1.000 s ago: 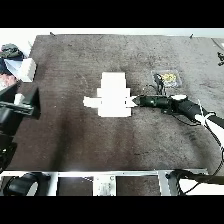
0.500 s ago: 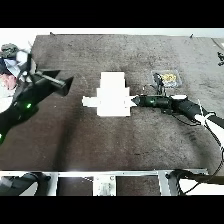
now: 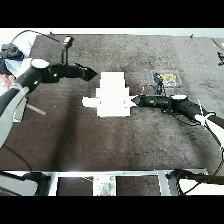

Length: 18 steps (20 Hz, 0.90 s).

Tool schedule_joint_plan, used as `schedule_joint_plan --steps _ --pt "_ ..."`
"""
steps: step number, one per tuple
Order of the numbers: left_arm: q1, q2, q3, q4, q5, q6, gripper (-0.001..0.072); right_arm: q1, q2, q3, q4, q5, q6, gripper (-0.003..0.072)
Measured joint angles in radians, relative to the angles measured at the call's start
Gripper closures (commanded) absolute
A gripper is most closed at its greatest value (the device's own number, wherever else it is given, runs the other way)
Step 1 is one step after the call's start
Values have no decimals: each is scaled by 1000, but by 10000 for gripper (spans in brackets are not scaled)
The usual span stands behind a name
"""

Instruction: Fold the box and place the chain.

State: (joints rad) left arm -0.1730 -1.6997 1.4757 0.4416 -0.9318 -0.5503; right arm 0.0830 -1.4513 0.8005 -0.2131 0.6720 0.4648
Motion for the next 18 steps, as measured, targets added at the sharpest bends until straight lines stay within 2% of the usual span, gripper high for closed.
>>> schedule_joint_plan --steps 4,7,11,18 --pt "0 -208 276 113 -209 -158 76 0 0 0 0 -4 -1 677" --pt "-1 -308 396 154 -293 -222 76 0 0 0 0 -6 -2 677" --pt "-2 -392 457 164 -361 -253 77 0 0 0 0 -7 -2 677" --pt "-18 -468 476 96 -423 -230 78 0 0 0 0 -3 -2 677"
